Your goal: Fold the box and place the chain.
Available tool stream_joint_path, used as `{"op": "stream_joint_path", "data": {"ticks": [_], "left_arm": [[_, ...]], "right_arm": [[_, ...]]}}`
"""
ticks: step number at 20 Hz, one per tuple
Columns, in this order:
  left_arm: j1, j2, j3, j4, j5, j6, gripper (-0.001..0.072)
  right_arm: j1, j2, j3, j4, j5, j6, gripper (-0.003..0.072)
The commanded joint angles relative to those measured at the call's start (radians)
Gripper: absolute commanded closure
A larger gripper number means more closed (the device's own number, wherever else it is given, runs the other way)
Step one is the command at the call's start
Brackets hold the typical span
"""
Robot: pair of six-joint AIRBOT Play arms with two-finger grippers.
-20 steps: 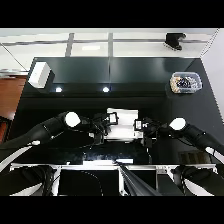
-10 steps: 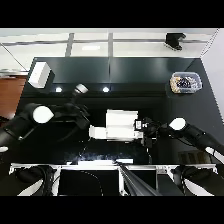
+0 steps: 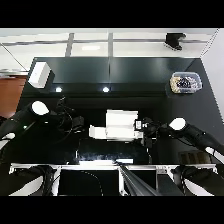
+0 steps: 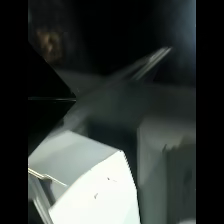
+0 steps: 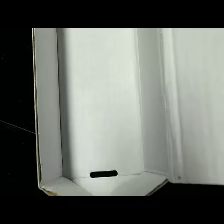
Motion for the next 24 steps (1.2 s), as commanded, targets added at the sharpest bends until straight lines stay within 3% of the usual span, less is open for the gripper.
{"op": "stream_joint_path", "data": {"ticks": [1, 7, 15, 16, 18, 20, 24], "left_arm": [[-0.043, -0.08, -0.007, -0.139, 0.026, 0.04, 0.0683], [-0.175, -0.127, -0.01, -0.21, 0.117, 0.134, 0.0684], [-0.174, -0.06, -0.008, -0.269, 0.109, 0.224, 0.068], [-0.174, -0.04, -0.008, -0.269, 0.115, 0.222, 0.064], [-0.174, -0.01, -0.003, -0.269, 0.12, 0.218, 0.0297], [-0.174, 0.006, 0.005, -0.269, 0.119, 0.218, 0.0139], [-0.193, 0.008, 0.024, -0.273, 0.114, 0.218, 0.0136]], "right_arm": [[0.0, 0.0, 0.0, 0.0, 0.0, 0.0, 0.037], [0.0, 0.0, 0.0, 0.0, 0.0, 0.0, 0.037], [0.0, 0.0, 0.0, 0.0, 0.0, 0.0, 0.037], [0.0, 0.0, 0.0, 0.0, 0.0, 0.0, 0.0369], [0.0, 0.0, 0.0, 0.0, 0.0, 0.0, 0.037], [0.0, 0.0, 0.0, 0.0, 0.0, 0.0, 0.0369], [0.0, 0.0, 0.0, 0.0, 0.0, 0.0, 0.037]]}}
